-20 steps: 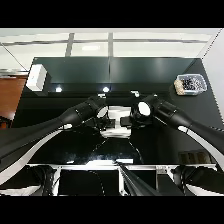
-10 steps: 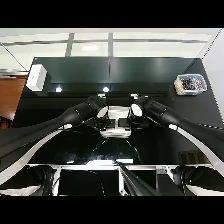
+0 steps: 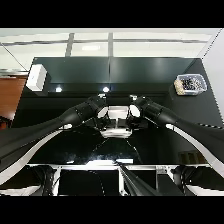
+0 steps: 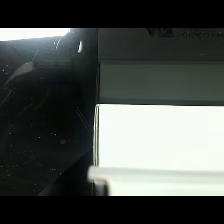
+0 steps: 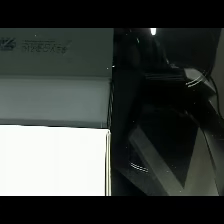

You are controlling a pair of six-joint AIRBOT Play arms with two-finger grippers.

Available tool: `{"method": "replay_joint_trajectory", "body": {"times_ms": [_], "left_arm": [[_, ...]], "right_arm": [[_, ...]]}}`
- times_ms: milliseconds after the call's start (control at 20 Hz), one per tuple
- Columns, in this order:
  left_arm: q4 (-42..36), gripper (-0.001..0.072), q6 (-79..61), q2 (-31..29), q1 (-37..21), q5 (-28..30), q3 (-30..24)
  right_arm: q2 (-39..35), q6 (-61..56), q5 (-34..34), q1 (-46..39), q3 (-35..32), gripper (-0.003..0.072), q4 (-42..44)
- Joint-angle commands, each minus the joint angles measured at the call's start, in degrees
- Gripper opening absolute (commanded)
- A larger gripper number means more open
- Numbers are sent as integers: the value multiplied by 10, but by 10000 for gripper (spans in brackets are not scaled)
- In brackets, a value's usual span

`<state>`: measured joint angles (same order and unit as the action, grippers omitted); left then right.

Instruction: Fold the box and place the chain.

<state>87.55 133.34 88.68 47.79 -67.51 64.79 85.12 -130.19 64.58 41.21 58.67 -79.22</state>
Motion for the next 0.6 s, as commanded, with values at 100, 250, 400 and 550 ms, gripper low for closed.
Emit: {"method": "replay_joint_trajectory", "body": {"times_ms": [100, 250, 400, 550], "left_arm": [[1, 27, 0, 0, 0, -1, 0], [1, 27, 0, 0, 0, -1, 0], [1, 27, 0, 0, 0, -1, 0], [0, 27, 0, 0, 0, -1, 0]], "right_arm": [[2, -12, -12, 0, 0, 18, 1], [2, -12, -4, 0, 0, 190, 1], [2, -12, -2, 0, 0, 33, 1], [2, -12, -3, 0, 0, 18, 1]]}}
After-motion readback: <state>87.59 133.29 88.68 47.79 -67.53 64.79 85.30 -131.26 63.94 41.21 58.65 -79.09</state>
